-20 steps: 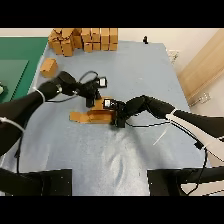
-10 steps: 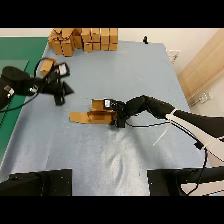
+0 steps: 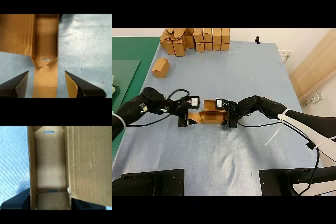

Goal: Fold the box.

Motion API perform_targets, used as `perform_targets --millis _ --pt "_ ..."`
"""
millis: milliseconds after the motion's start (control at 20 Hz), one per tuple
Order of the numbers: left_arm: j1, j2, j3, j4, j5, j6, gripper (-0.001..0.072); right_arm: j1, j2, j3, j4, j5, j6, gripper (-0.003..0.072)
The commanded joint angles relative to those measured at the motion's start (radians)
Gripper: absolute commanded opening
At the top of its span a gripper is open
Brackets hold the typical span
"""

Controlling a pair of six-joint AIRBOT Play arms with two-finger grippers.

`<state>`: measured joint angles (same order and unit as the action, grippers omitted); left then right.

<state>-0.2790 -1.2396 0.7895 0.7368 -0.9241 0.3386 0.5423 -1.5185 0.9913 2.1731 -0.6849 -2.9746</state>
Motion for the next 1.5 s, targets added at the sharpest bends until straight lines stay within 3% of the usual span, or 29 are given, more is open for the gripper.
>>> perform_targets --millis 0,100,150,200,450,550,1100,1150,1200,1450 --pt "-0.069 -0.051 -0.011 0.023 0.105 -0.04 0.07 0.0 0.001 0.001 0.002 0.003 0.0 0.0503" --pt "-0.073 -0.075 -0.011 0.023 0.106 -0.046 0.0687 0.0 0.001 0.001 0.008 0.003 0.0 0.0503" --pt "-0.074 -0.083 -0.011 0.024 0.119 -0.058 0.0521 0.0 0.001 0.001 0.008 0.003 0.0 0.0504" --pt "-0.075 -0.088 -0.011 0.026 0.137 -0.067 0.0446 0.0 0.001 0.001 0.008 0.003 0.0 0.0503" --pt "-0.076 -0.088 -0.008 0.021 0.154 -0.079 0.0443 0.0 0.001 0.001 0.008 0.003 0.0 0.0504" --pt "-0.079 -0.088 -0.008 0.002 0.154 -0.077 0.0285 0.0 0.001 0.001 0.008 0.003 0.0 0.0503" --pt "-0.161 -0.088 -0.008 -0.026 0.195 -0.074 0.0285 0.0 0.001 0.001 0.008 0.003 0.0 0.0503" --pt "-0.163 -0.088 -0.008 -0.026 0.214 -0.074 0.0188 0.0 0.001 0.001 0.008 0.003 0.0 0.0503" --pt "-0.163 -0.088 -0.008 -0.026 0.219 -0.062 0.0031 0.0 0.001 0.001 0.008 0.003 0.0 0.0503" --pt "-0.164 -0.096 -0.007 -0.061 0.214 -0.058 0.0025 0.0 0.001 0.001 0.008 0.003 0.0 0.0503"
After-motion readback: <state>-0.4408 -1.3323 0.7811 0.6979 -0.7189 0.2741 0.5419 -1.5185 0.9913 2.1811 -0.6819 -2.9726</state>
